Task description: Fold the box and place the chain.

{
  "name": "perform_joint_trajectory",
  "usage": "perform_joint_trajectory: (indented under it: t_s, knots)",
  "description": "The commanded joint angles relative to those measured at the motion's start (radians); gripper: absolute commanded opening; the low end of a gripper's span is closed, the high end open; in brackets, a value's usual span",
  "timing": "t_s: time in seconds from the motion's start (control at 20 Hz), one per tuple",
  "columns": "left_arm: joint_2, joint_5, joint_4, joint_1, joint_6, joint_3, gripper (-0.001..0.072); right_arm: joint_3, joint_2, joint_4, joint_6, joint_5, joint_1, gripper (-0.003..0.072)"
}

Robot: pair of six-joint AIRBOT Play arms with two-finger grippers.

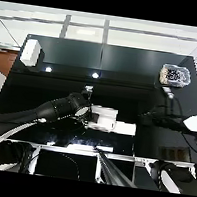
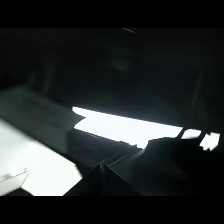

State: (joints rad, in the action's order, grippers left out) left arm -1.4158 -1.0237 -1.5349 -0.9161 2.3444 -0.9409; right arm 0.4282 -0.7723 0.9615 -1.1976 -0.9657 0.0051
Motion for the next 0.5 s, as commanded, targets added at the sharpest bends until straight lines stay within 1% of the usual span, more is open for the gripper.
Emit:
perform_joint_trajectory:
  t_s: [0.0,0.05,0.2,0.35,0.45]
  knots:
    - [0.000,0.001,-0.002,0.001,0.001,0.000,0.0032,-0.060,0.000,0.035,-0.317,-0.058,-0.135,0.0029]
    - [0.000,0.001,-0.002,0.001,0.001,0.000,0.0032,-0.082,-0.021,0.018,-0.322,-0.071,-0.134,0.0029]
    - [0.000,0.001,-0.002,0.001,0.001,0.000,0.0032,-0.138,-0.095,-0.102,-0.309,-0.093,-0.125,0.0029]
    - [0.000,0.001,-0.002,0.001,0.000,0.000,0.0032,-0.148,-0.154,-0.114,-0.298,-0.081,-0.039,0.0030]
    - [0.000,0.001,-0.002,0.001,0.001,0.000,0.0032,-0.148,-0.182,-0.159,-0.285,-0.052,0.039,0.0030]
